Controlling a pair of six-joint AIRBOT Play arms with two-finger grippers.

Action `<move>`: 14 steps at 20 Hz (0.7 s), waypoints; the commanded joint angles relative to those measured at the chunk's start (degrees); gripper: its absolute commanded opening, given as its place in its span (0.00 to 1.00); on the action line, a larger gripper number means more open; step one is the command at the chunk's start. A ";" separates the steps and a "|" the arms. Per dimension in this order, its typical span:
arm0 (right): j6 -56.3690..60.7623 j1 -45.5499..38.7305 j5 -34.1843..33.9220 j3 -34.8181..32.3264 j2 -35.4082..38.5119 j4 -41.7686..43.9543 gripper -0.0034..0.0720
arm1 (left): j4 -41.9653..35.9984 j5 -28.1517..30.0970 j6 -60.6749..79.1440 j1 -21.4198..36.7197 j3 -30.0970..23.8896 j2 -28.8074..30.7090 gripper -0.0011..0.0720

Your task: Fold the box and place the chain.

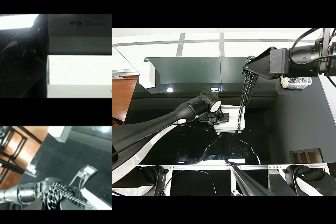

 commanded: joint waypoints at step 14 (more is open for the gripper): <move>2.32 3.21 4.09 -7.76 -3.23 -13.99 0.06 | 0.02 1.07 0.02 0.04 0.04 0.02 0.05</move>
